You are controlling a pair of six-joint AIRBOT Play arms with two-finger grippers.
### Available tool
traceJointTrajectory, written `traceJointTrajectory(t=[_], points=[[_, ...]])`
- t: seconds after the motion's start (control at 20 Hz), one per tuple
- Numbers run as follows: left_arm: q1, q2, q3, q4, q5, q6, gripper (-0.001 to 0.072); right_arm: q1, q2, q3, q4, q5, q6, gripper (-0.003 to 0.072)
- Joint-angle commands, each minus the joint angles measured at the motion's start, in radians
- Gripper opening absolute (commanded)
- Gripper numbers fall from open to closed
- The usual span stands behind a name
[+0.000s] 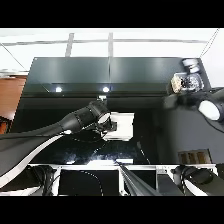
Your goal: Fold the box and place the chain.
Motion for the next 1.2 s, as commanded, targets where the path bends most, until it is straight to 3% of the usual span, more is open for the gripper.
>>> traceJointTrajectory(t=[0.0, 0.15, 0.3, 0.35, 0.4, 0.45, 0.55, 0.75, 1.15], points=[[0.002, -0.001, 0.0, 0.0, 0.002, 0.002, 0.0028, -0.249, -0.028, -0.029, -0.231, -0.35, 0.021, 0.0284], [0.002, -0.001, 0.0, 0.001, 0.002, 0.002, 0.0028, -0.43, -0.201, 0.005, -0.226, -0.542, 0.202, 0.0284], [0.002, -0.001, 0.0, 0.001, 0.002, 0.002, 0.0028, -0.516, -0.433, 0.19, -0.072, -0.439, 0.252, 0.0295], [0.002, -0.001, 0.0, 0.0, 0.002, 0.002, 0.0028, -0.539, -0.521, 0.28, 0.036, -0.367, 0.245, 0.0578], [0.002, -0.001, 0.0, 0.0, 0.002, 0.002, 0.0028, -0.557, -0.601, 0.372, 0.165, -0.287, 0.169, 0.072], [0.002, -0.001, 0.0, 0.0, 0.002, 0.002, 0.0028, -0.572, -0.682, 0.47, 0.303, -0.206, 0.061, 0.072], [0.002, -0.001, 0.0, 0.001, 0.002, 0.002, 0.0028, -0.576, -0.81, 0.644, 0.415, -0.056, 0.022, 0.072], [0.003, -0.001, 0.0, 0.0, 0.002, 0.002, 0.0028, -0.594, -0.982, 0.88, 0.533, 0.229, 0.228, 0.072], [0.004, -0.001, 0.0, 0.001, 0.003, 0.002, 0.0028, -0.597, -1.003, 0.895, 0.533, 0.299, 0.328, 0.0668]])
